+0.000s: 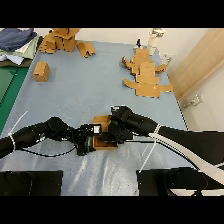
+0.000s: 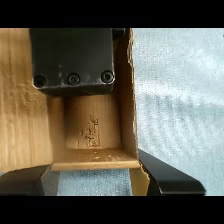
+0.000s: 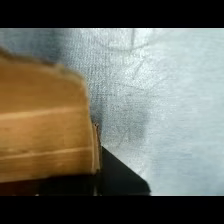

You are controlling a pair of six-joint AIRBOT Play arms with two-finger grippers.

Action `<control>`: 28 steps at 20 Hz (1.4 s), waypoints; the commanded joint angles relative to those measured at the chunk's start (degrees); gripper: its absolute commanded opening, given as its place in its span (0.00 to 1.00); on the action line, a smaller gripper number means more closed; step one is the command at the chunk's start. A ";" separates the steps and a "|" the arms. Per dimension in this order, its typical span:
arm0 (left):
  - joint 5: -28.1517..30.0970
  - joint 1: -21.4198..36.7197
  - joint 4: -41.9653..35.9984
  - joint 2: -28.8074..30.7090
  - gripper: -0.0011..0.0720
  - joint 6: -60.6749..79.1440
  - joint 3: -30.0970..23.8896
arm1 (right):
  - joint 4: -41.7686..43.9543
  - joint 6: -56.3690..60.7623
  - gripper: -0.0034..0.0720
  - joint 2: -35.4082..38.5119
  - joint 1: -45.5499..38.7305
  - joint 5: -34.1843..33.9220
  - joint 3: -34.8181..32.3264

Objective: Fold the box.

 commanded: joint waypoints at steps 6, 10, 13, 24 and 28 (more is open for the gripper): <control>0.00 -0.02 0.04 0.00 0.66 0.02 0.00 | -2.23 -3.43 0.54 1.07 0.00 0.90 0.11; 0.00 -0.04 0.04 0.00 0.66 0.02 0.00 | -2.19 -3.43 0.43 1.05 0.02 0.85 0.09; 0.00 -0.02 0.04 0.00 0.66 0.02 0.00 | -2.08 -5.51 0.05 1.05 0.02 0.87 0.11; 0.02 -0.02 0.04 0.00 0.66 0.02 0.00 | -0.24 -5.92 0.58 5.25 0.04 -3.17 0.11; 0.00 -0.02 0.04 0.00 0.66 0.02 0.00 | 0.33 -5.90 0.58 10.45 -0.02 -2.69 0.13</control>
